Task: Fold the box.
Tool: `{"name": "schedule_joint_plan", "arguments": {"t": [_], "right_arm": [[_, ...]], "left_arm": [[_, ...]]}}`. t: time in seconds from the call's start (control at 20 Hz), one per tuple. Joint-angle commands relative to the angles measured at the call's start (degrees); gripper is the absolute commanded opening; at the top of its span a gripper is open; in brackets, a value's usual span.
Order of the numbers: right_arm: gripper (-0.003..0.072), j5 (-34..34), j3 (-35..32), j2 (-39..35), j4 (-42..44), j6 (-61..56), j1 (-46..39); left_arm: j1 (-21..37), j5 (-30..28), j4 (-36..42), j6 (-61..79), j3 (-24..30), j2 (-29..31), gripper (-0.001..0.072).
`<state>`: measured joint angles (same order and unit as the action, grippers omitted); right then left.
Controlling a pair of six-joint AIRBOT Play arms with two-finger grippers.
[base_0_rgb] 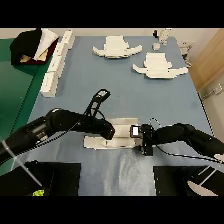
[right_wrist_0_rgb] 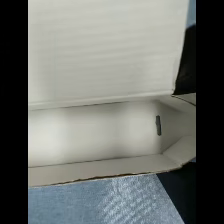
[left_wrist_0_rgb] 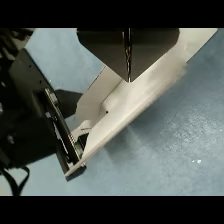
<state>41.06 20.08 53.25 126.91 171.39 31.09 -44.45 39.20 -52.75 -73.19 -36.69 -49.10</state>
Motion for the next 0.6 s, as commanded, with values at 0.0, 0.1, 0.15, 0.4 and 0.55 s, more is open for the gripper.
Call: {"name": "schedule_joint_plan", "arguments": {"t": [0.0,0.1,0.15,0.4,0.55], "right_arm": [[0.0452,0.1,0.0,0.0,0.1,-0.1,0.0],[0.0452,0.1,0.0,0.0,0.0,-0.1,0.0],[0.0452,0.1,0.0,0.0,0.0,-0.1,0.0],[0.0452,0.1,0.0,0.0,0.0,-0.1,0.0],[0.0452,0.1,0.0,0.0,-0.1,-0.1,0.0]], "left_arm": [[-1.3,8.3,-14.4,4.0,-0.3,9.4,0.0013],[-2.0,9.5,-17.8,7.8,-0.1,13.1,0.0013],[-1.7,9.5,-17.7,11.3,0.3,14.6,0.0014],[6.7,8.5,-4.4,38.6,7.3,18.1,0.0684],[9.5,7.4,-1.3,46.3,12.0,16.5,0.0683]]}}
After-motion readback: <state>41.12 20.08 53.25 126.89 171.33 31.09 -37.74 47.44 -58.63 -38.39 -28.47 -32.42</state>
